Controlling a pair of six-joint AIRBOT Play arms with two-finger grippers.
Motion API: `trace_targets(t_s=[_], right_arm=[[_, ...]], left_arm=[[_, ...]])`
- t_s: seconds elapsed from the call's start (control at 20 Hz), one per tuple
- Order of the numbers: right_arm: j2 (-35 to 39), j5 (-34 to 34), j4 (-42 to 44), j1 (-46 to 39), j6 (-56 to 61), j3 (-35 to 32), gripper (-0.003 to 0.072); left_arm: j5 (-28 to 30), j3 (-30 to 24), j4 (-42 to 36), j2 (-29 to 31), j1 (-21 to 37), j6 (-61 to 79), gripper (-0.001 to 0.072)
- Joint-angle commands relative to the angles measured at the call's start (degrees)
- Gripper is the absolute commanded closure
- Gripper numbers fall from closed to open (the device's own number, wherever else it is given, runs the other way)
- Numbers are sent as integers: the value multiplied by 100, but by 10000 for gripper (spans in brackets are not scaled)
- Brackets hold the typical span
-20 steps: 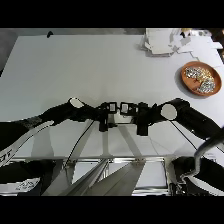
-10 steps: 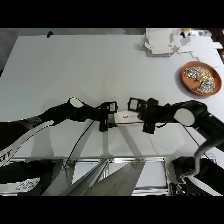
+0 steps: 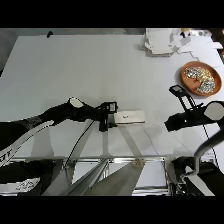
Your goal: Fold the box and place the chain.
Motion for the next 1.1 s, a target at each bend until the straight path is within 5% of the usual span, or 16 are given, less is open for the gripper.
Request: trace_targets(t_s=[0.0,0.95,1.0,1.05], right_arm=[[24,214,-636,-400,831,-444,669],[26,249,-632,-398,824,-501,668],[24,249,-629,-398,824,-501,668],[24,249,-629,-398,824,-501,668]], left_arm=[[2,0,2,4,2,-7,455],[2,0,-2,4,0,0,462],[7,0,0,7,2,-4,504],[-7,0,39,31,20,-55,719]])
